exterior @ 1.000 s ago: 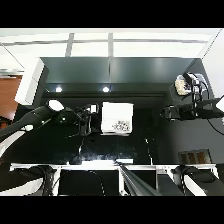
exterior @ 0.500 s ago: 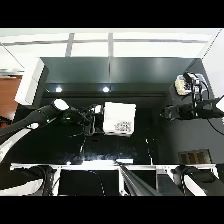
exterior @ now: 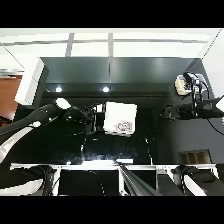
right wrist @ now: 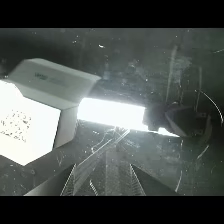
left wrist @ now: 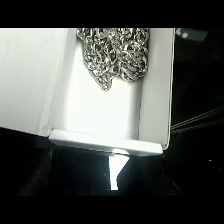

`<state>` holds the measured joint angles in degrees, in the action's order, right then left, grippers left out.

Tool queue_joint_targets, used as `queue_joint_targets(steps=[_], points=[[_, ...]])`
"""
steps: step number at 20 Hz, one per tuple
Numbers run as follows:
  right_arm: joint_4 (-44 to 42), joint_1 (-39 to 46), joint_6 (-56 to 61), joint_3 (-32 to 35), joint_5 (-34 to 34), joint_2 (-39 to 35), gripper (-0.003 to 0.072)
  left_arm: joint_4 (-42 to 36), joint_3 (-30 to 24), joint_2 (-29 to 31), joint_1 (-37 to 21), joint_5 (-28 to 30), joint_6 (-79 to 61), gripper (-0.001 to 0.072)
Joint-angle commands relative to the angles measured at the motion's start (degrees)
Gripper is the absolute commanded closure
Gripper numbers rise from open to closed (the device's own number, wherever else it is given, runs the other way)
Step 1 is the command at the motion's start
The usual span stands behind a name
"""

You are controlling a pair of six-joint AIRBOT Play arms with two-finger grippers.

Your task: Fold the box and place the chain.

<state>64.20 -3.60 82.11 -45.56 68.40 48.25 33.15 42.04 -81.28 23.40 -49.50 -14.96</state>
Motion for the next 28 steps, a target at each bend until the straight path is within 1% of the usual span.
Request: queue_joint_targets(steps=[1,6,9,13,15,16,17,18,20,21,22,23,24,26,28], points=[[-0.02,0.0,0.0,0.02,-0.37,0.0,0.0291,0.85,1.51,-0.44,0.04,-0.66,0.2,-0.0005],[-0.02,0.0,0.0,0.02,-0.72,0.0,0.0291,0.85,1.73,-0.44,0.48,-2.27,0.15,0.0001],[-0.02,0.0,0.0,0.02,-0.76,0.0,0.0291,0.85,1.73,-0.44,2.27,-2.08,0.13,0.0002],[-0.02,0.0,0.0,0.0,-0.72,0.0,0.0291,0.92,1.73,-0.44,4.02,-0.17,0.13,0.0014],[-0.02,0.0,0.0,0.02,-0.72,0.0,0.0291,1.2,1.73,-0.44,4.0,-0.24,0.15,0.0047],[-0.02,0.0,-0.02,0.02,-0.81,0.0,0.029,1.49,1.73,-0.44,4.02,-0.26,0.15,0.0139],[-0.02,0.0,0.0,0.02,-1.27,0.0,0.0291,1.81,1.73,-0.44,4.02,-0.37,0.15,0.018],[-0.17,-0.02,0.37,0.13,-2.78,0.02,0.0291,2.27,1.73,-0.44,4.02,-0.42,0.15,0.024],[-0.7,-1.03,0.85,0.59,-6.75,0.35,0.029,2.36,1.73,-0.42,4.02,-0.42,0.15,0.032],[-0.72,-1.99,1.97,0.66,-9.73,0.98,0.0287,2.34,1.73,-0.42,4.02,-0.39,0.17,0.032],[-1.16,-2.95,3.96,0.66,-12.92,1.92,0.0159,2.34,1.73,-0.42,4.02,-0.44,0.17,0.032],[-2.89,-3.8,3.98,0.57,-15.85,3.37,0.001,2.34,1.73,-0.42,4.02,-0.42,0.2,0.032],[-4.74,-4.61,3.65,0.33,-19.12,5.53,0.0005,2.29,1.73,-0.42,4.02,-0.39,0.2,0.032],[-9.27,-6.12,-0.7,-1.18,-24.76,10.84,0.0005,2.19,1.73,-0.42,4.02,-0.42,0.22,0.0359],[-12.9,-8.13,-6.62,-3.45,-26.64,16.48,0.0005,2.19,1.73,-0.42,4.02,-0.42,0.46,0.0358]])
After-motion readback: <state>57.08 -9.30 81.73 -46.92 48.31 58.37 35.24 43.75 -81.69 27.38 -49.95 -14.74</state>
